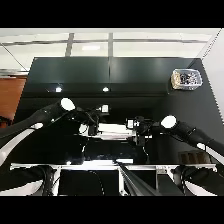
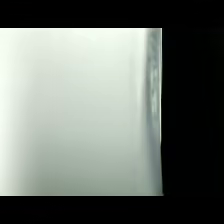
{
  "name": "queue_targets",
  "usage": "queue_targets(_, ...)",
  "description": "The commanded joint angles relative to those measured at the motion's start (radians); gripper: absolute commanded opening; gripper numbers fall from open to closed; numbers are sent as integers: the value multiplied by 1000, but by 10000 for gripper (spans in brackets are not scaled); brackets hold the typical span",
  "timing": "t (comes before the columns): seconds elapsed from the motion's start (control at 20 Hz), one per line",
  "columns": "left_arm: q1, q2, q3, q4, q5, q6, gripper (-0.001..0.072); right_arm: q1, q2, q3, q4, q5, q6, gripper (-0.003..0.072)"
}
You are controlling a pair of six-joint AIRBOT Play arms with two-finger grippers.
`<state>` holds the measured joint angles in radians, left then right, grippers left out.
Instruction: Fold the box and place the chain.
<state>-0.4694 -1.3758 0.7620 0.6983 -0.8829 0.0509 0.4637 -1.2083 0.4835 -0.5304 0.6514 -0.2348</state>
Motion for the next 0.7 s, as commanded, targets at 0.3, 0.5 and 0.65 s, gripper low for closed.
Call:
queue_targets(0.3,63,323,0,269,-298,-576,319,0,1,1,-2,0,2,403)
queue_targets(0.5,14,319,-27,78,-361,-623,27,0,1,1,-2,0,2,290)
queue_targets(0.65,-13,317,-82,-65,-152,-617,28,0,1,1,-2,4,-2,98)
